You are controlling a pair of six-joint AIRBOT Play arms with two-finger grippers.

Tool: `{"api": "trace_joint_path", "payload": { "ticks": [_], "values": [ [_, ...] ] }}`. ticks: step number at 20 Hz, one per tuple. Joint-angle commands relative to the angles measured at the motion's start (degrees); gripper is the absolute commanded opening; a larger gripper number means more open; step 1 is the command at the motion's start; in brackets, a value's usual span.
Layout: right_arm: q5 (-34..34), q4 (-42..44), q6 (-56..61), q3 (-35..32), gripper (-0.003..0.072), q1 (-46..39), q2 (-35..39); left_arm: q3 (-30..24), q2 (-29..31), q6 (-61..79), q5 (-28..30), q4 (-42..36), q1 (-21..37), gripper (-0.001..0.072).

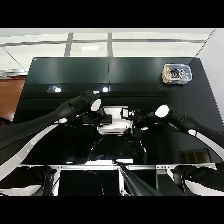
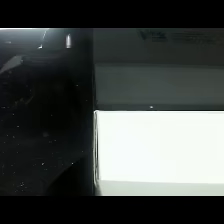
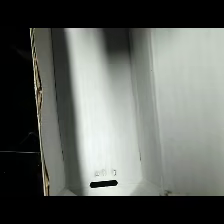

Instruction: Fold the box and place the chain.

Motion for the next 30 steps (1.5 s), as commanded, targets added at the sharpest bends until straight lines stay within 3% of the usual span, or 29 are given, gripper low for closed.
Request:
{"api": "trace_joint_path", "payload": {
  "ticks": [1,2,3,4,5,11,15,16,17,19,26,27,28,29,30],
  "values": [
    [0.04,0.07,0.02,-0.02,0.0179,0.02,-0.02,0.07,-0.09,-0.15,1.20,-0.42,-0.17,0.0022],
    [0.02,0.09,0.04,-0.02,0.0223,0.02,-0.02,0.07,-0.09,-0.02,1.22,-0.42,-0.17,0.0022],
    [-0.22,0.26,0.28,-0.02,0.0423,0.02,-0.02,0.07,-0.09,0.24,1.22,-0.42,-0.17,0.0022],
    [-0.83,0.22,1.53,-0.02,0.0698,0.02,0.17,0.07,-0.09,0.48,1.22,-0.46,-0.17,0.0022],
    [-0.81,-0.28,2.43,-0.02,0.0710,-0.02,0.74,0.07,-0.09,1.16,1.14,-0.46,-0.17,0.0022],
    [6.54,-14.71,8.37,-0.02,0.0703,-0.11,8.85,0.11,-0.09,2.82,-0.15,-0.46,-0.11,0.0023],
    [5.14,-15.76,8.37,-0.02,0.0701,-0.13,9.29,0.11,-0.09,2.82,-0.15,-0.48,-0.11,0.0024],
    [4.98,-15.08,8.33,-0.02,0.0591,-0.13,9.29,0.11,-0.09,2.82,-0.15,-0.48,-0.11,0.0024],
    [5.01,-14.34,8.31,-0.02,0.0421,-0.07,9.29,0.11,-0.09,2.80,-0.15,-0.48,-0.11,0.0024],
    [4.11,-11.45,7.72,-0.04,0.0237,-0.07,9.27,0.11,-0.09,2.82,-0.17,-0.48,-0.11,0.0024],
    [2.01,3.41,7.72,-0.09,0.0238,1.31,5.84,0.11,-0.09,2.80,-0.13,-0.90,-0.11,0.0024],
    [1.64,4.57,7.91,-0.11,0.0251,1.49,5.09,0.11,-0.09,2.80,-0.13,-0.90,-0.11,0.0024],
    [1.20,4.59,9.35,-0.11,0.0348,1.46,4.70,0.11,-0.09,2.80,-0.13,-0.87,-0.11,0.0024],
    [1.11,4.50,10.36,-0.11,0.0374,1.33,4.57,0.11,-0.09,2.80,-0.07,-0.87,-0.11,0.0024],
    [1.31,4.55,10.69,-0.11,0.0343,1.22,4.59,0.11,-0.09,2.80,-0.07,-0.87,-0.11,0.0024]
  ]
}}
